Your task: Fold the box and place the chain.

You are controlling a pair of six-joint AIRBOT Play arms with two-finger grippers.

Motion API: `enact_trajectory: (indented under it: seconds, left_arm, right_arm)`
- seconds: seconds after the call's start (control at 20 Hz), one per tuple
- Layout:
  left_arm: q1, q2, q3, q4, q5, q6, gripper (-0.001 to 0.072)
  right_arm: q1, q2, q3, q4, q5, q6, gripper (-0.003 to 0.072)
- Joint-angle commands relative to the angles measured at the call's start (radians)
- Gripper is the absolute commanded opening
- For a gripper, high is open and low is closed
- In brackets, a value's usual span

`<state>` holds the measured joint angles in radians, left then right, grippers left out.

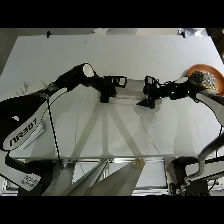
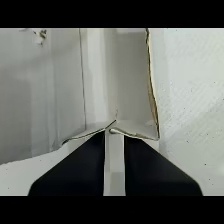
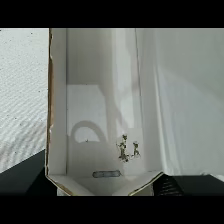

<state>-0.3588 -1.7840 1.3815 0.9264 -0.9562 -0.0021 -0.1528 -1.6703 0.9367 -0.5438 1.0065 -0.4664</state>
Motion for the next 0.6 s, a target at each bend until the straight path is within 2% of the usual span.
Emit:
enact_trajectory:
  seconds: [0.0,0.05,0.1,0.15,0.25,0.35,0.4,0.45,0.55]
  left_arm:
    - [-0.004,-0.009,0.0,-0.048,0.003,0.002,0.0256]
    - [-0.004,-0.015,0.0,-0.078,0.003,0.002,0.0363]
    - [-0.004,-0.021,0.0,-0.108,0.005,0.002,0.037]
    - [-0.004,-0.027,0.0,-0.13,0.005,0.002,0.0406]
    - [-0.005,-0.037,0.0,-0.171,0.004,0.001,0.0568]
    - [-0.005,-0.038,-0.001,-0.173,0.003,0.001,0.0566]
    - [-0.004,-0.038,0.0,-0.172,0.003,0.001,0.0547]
    - [-0.004,-0.038,0.0,-0.168,0.003,0.001,0.0456]
    - [-0.004,-0.037,0.0,-0.154,0.003,0.001,0.0064]
  right_arm:
    - [0.0,0.0,0.0,0.0,0.0,0.0,0.0497]
    - [0.0,0.0,0.0,0.0,0.0,0.0,0.0497]
    - [0.0,0.0,0.0,0.0,0.0,0.0,0.0497]
    - [0.0,0.0,0.0,0.0,0.0,0.0,0.0497]
    - [0.0,0.0,0.0,0.0,0.0,0.0,0.0497]
    - [0.0,0.0,0.0,0.0,0.0,0.0,0.0497]
    - [0.0,0.0,0.0,0.0,0.0,0.0,0.0497]
    - [0.0,0.0,0.0,0.0,0.0,0.0,0.0497]
    - [0.0,0.0,0.0,0.0,0.0,0.0,0.0497]
